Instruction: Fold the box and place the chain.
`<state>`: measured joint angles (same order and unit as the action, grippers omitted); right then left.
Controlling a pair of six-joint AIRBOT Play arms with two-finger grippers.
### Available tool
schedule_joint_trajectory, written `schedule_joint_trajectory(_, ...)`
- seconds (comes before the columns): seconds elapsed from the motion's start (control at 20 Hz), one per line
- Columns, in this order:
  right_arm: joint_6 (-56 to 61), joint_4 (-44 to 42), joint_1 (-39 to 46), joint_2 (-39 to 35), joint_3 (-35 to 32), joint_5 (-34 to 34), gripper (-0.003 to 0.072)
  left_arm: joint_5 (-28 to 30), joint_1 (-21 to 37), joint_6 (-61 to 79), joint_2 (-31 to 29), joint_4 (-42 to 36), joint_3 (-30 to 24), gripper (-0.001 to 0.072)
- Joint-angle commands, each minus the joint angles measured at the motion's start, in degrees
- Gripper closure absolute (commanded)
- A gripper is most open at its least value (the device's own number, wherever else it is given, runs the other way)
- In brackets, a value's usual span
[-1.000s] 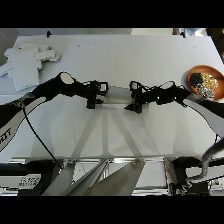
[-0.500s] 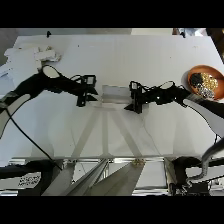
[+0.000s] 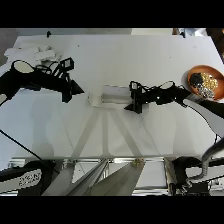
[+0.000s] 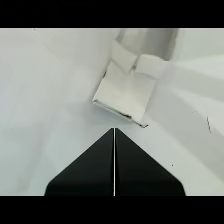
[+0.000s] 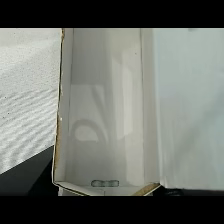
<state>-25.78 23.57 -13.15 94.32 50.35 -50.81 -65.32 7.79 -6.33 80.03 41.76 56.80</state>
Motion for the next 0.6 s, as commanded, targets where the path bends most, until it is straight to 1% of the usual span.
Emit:
schedule_joint_trajectory(0.0,0.0,0.0,0.0,0.0,0.0,0.0,0.022,10.0,1.0,-17.4,-0.2,-0.2,-5.4,0.0706)
schedule_joint_trajectory(0.1,0.0,0.0,0.0,0.0,0.0,0.0,0.022,15.3,0.3,-19.5,-0.2,-1.3,-9.5,0.0706)
schedule_joint_trajectory(0.2,0.0,0.0,0.0,0.0,0.0,0.0,0.022,19.5,-0.5,-19.6,-0.1,-3.9,-12.0,0.0706)
schedule_joint_trajectory(0.35,0.0,0.0,0.0,0.0,0.0,0.0,0.022,20.6,-2.2,-22.5,1.1,-6.4,-12.6,0.0706)
schedule_joint_trajectory(0.55,0.0,0.0,0.0,0.0,0.0,0.0,0.022,22.0,-6.3,-25.5,3.3,-6.4,-12.6,0.0707)
